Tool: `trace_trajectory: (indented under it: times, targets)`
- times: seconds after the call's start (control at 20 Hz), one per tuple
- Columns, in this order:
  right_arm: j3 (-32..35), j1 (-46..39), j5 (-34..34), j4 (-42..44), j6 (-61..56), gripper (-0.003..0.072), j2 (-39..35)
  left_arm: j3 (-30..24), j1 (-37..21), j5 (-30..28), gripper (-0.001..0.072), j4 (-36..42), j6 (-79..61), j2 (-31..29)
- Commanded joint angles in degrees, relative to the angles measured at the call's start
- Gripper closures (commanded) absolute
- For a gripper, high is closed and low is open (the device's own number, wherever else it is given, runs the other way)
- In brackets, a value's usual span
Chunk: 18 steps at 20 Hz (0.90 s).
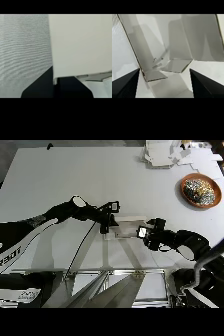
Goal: Fold the box and place the chain.
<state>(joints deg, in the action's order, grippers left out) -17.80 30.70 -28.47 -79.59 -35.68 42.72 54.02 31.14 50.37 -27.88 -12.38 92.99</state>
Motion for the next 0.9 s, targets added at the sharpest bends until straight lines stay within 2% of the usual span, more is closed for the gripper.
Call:
trace_trajectory:
  times: [0.0, 0.2, 0.55, 0.85]
  targets:
    - [-0.6, -4.4, -1.2, 9.6, 10.9, -0.0008, 1.8, 0.0, 0.0, 0.0, 0.0698, 0.0, 0.0, 0.0]
    - [-3.3, -11.5, -7.5, 21.7, 26.0, -0.0008, 6.6, 0.0, 0.0, 0.0, 0.0698, 0.0, 0.0, 0.0]
    - [-7.8, -19.1, -14.5, 34.3, 48.0, -0.0008, 14.3, 0.0, 0.0, 0.0, 0.0698, 0.0, 0.0, 0.0]
    - [-10.3, -23.5, -16.3, 38.1, 54.4, -0.0009, 19.8, 0.0, 0.0, 0.0, 0.0698, 0.0, 0.0, 0.0]
